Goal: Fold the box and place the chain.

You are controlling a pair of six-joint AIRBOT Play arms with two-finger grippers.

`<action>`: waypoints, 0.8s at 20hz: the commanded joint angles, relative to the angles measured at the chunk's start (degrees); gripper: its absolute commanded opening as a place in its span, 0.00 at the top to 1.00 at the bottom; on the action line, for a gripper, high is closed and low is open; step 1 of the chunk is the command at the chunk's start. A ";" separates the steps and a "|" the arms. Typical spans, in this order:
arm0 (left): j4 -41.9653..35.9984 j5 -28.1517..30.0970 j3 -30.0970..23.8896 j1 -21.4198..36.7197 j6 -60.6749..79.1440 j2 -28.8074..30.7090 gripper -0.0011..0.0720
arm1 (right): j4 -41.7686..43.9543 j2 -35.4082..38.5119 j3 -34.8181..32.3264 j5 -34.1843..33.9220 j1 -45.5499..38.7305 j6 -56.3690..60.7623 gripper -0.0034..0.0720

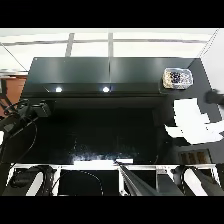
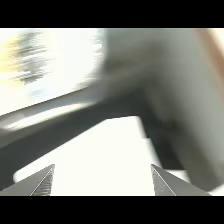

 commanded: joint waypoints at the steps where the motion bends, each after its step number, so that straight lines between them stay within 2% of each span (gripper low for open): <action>1: -0.44 -2.36 0.07 -0.02 0.13 -3.45 0.02 | -10.27 -13.73 13.27 14.73 -17.92 6.36 0.04; 3: -0.74 -2.47 0.07 -0.02 0.11 -3.45 0.02 | -9.46 -20.22 18.32 22.40 -25.29 2.71 0.04; 4: -1.66 -2.64 0.07 -0.02 0.11 -3.48 0.02 | -5.31 -23.30 20.61 25.59 -28.09 -4.90 0.05; 5: -2.99 -2.58 0.07 -0.07 0.13 -3.48 0.02 | 2.45 -26.93 23.76 30.01 -30.93 -15.26 0.05; 6: -4.04 -2.43 0.07 -0.09 0.17 -3.48 0.02 | 8.81 -30.58 26.93 34.58 -32.85 -22.03 0.05; 7: -4.22 -2.38 0.07 -0.44 0.26 -3.48 0.02 | 11.41 -34.42 29.90 38.75 -34.07 -24.79 0.05; 10: -4.17 -2.14 0.07 -2.64 0.44 -3.48 0.02 | 9.05 -42.18 34.51 41.90 -33.83 -26.18 0.05; 13: -4.35 1.03 0.07 -4.07 0.39 -3.48 0.02 | 10.73 -47.80 40.04 47.01 -31.91 -28.65 0.05; 16: -4.79 2.21 0.07 -4.07 -0.04 -3.48 0.02 | 13.25 -51.52 42.40 48.30 -30.36 -28.68 0.05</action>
